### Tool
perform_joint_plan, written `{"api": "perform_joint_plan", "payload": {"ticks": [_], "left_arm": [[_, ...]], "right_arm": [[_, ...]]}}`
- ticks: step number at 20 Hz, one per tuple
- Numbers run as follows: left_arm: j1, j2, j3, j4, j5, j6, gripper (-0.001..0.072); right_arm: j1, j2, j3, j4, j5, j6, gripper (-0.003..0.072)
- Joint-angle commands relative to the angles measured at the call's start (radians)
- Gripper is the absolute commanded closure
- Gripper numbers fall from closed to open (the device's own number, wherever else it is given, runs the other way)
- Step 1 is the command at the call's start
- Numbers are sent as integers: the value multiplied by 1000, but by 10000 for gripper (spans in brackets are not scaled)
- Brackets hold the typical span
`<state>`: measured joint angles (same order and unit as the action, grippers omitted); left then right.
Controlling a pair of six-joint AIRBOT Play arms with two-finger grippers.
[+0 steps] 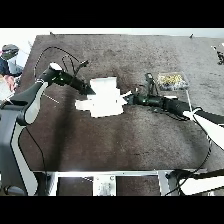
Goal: Fold the box and place the chain.
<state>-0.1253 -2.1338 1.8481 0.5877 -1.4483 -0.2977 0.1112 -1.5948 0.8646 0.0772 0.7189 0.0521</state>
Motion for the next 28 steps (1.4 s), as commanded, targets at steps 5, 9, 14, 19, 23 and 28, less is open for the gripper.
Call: {"api": "perform_joint_plan", "payload": {"ticks": [5,9,14,19,23,28], "left_arm": [[-5,0,61,-13,71,287,700],[-5,-5,56,-16,122,387,701],[-12,-25,54,-8,152,437,700],[-66,-42,54,51,235,437,701],[-69,-42,54,49,233,428,699],[-69,-42,54,63,218,430,698]], "right_arm": [[-194,93,0,-33,162,-11,412],[-184,106,0,-94,163,-12,411],[-140,106,0,-146,100,-12,411],[-129,106,0,-196,92,-13,410],[-129,107,0,-211,87,-85,268],[-127,106,0,-223,92,-247,165]]}}
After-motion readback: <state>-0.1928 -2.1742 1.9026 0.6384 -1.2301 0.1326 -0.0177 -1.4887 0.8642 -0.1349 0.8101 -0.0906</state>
